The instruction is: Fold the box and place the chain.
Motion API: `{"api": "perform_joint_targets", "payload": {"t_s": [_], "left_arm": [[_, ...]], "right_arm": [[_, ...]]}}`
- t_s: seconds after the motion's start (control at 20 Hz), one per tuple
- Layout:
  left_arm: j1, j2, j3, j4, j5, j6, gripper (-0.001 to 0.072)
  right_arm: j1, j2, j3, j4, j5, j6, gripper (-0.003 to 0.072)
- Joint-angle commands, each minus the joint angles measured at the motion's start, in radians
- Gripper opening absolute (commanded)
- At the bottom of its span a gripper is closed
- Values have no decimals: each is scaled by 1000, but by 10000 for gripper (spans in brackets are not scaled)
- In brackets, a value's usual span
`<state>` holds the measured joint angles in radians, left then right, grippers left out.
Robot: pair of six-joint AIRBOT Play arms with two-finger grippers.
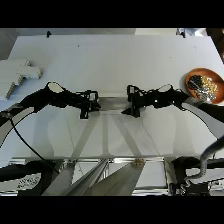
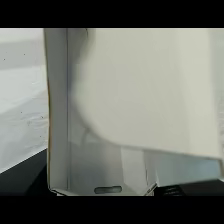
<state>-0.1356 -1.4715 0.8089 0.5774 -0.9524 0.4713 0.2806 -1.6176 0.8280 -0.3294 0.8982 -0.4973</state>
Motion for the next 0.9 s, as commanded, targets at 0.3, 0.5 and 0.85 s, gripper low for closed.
{"api": "perform_joint_targets", "payload": {"t_s": [0.3, 0.5, 0.85], "left_arm": [[91, 148, -3, -65, 10, 0, 11], [196, 235, -9, -72, -93, -24, 11], [282, 280, -91, 121, 72, -673, 6]], "right_arm": [[0, 0, 1, -4, 4, -1, 515], [0, 0, 1, -4, 4, -1, 515], [0, 0, 1, -4, 4, -1, 515]]}}
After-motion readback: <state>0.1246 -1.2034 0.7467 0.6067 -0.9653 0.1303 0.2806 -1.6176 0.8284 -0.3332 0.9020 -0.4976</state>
